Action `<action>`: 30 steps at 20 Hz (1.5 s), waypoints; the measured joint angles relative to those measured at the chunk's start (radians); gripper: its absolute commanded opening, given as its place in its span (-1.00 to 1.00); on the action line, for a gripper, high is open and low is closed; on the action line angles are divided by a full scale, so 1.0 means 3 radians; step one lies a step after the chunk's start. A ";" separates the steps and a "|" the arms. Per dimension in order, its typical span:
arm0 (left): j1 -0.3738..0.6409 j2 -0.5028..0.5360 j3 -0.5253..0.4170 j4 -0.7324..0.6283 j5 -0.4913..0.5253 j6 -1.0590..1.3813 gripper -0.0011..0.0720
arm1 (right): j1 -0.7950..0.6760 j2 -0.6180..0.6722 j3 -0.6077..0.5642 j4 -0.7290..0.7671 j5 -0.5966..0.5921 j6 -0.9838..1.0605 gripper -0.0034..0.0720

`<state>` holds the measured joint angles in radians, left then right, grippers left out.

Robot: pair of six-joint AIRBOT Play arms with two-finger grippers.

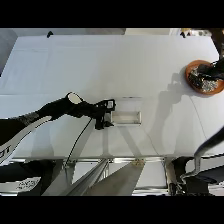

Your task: Fold the box and place the chain.

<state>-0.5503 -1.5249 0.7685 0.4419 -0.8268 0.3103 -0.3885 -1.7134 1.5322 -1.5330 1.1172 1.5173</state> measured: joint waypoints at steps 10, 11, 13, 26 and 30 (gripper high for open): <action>0.0000 0.0000 0.0000 0.0000 0.0000 -0.0001 -0.06 | -0.0046 -0.0308 0.0017 0.0228 -0.0117 -0.0027 -0.48; -0.0001 0.0000 0.0000 0.0000 0.0000 -0.0001 -0.06 | -0.0046 -0.0317 0.0017 0.0233 -0.0118 -0.0027 -0.68; -0.0001 0.0000 0.0000 0.0000 0.0000 0.0000 -0.06 | -0.0046 -0.0326 0.0017 0.0242 -0.0117 -0.0028 -0.83; -0.0001 0.0000 0.0000 0.0000 0.0000 0.0000 -0.06 | -0.0046 -0.0337 0.0018 0.0238 -0.0131 -0.0092 -0.60; -0.0001 0.0000 0.0000 0.0000 0.0000 -0.0001 -0.06 | -0.0047 -0.0387 0.0017 0.0237 -0.0131 -0.0108 -0.86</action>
